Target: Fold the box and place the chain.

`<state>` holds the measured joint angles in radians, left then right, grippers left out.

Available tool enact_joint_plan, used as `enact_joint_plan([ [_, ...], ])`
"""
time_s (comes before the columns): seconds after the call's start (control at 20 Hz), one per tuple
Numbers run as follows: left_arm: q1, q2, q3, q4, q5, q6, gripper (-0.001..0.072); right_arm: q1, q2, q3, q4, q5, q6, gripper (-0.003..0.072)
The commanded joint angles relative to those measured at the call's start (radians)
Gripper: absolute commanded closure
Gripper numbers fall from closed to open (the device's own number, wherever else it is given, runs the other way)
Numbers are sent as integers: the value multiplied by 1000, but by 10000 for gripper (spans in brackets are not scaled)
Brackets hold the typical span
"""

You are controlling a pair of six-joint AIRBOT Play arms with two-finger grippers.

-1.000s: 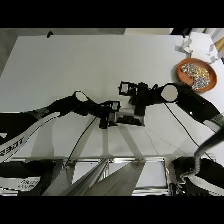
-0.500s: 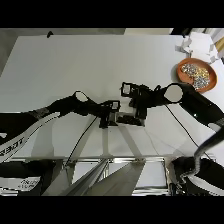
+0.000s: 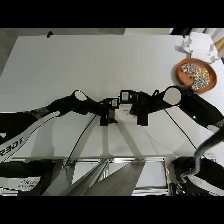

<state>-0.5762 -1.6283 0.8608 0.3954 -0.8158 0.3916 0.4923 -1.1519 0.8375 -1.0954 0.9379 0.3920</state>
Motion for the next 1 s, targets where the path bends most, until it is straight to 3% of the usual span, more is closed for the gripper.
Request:
enact_joint_plan([
  [0.0,-1,0,0,5,-11,5,678,1,1,0,-7,-81,0,625],
  [0.15,-1,0,0,5,-11,5,678,1,1,0,-7,-62,-3,623],
  [0.3,-1,0,0,5,-11,5,678,1,1,0,-3,-32,-9,477],
  [0.95,-1,0,0,5,-11,5,678,-1,3,17,-5,84,-84,462],
])
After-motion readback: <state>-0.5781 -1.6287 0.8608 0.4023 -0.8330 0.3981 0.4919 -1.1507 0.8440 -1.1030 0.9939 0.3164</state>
